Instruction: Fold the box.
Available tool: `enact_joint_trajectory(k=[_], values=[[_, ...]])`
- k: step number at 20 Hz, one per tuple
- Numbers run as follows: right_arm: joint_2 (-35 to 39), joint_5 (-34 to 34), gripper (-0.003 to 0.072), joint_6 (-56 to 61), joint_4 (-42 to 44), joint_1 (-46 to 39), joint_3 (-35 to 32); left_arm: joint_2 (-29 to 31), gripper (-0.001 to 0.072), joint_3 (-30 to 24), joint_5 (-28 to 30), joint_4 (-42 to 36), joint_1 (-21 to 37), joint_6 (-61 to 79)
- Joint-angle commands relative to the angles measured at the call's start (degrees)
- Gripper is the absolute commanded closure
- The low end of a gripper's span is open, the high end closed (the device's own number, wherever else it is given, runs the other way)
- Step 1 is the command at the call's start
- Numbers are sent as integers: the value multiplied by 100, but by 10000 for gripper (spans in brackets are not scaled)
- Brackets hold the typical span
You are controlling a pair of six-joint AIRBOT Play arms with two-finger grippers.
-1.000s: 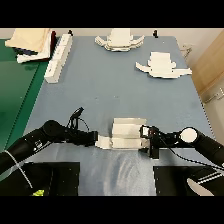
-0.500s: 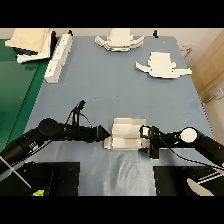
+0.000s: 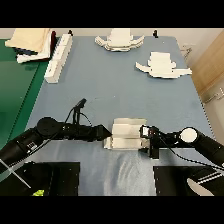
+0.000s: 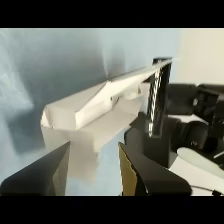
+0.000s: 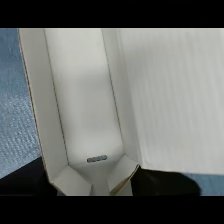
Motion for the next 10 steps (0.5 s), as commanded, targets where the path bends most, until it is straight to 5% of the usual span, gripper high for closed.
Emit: enact_joint_trajectory(k=[1, 2, 3, 8, 10], values=[[4, 0, 172, 2, 0, 4, -2, 426, 257, 48, -411, 17, 479, 2], [4, 0, 173, 2, 0, 4, -2, 538, 540, 48, -588, 76, 688, 7], [4, 0, 173, 0, 0, 4, -2, 673, 695, 48, -752, 297, 938, 9], [4, 0, 173, 0, 0, 4, -2, 994, 693, 35, -1655, 2393, 2118, -1786], [4, 0, 172, 0, 0, 4, -2, 922, 693, -48, -1829, 2651, 2286, -2256]])
